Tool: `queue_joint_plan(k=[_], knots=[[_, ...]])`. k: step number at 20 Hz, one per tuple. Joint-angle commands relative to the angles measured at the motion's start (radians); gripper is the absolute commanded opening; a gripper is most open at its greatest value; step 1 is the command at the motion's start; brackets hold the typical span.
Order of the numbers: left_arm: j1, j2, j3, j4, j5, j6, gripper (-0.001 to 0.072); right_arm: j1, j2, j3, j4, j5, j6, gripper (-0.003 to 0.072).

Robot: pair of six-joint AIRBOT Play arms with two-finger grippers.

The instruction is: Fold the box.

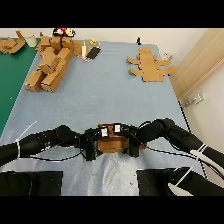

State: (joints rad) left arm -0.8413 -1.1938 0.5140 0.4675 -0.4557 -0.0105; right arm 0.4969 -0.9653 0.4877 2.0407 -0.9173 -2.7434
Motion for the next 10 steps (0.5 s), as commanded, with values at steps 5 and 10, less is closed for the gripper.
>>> queue_joint_plan(k=[5, 10], knots=[[0.000, 0.000, 0.000, 0.000, 0.001, -0.001, 0.0460, -0.001, 0.082, 0.001, -0.129, -0.013, 0.116, 0.0717], [0.000, 0.000, 0.000, 0.000, 0.001, -0.001, 0.0460, -0.001, 0.196, 0.001, -0.243, -0.173, 0.291, 0.0714]])
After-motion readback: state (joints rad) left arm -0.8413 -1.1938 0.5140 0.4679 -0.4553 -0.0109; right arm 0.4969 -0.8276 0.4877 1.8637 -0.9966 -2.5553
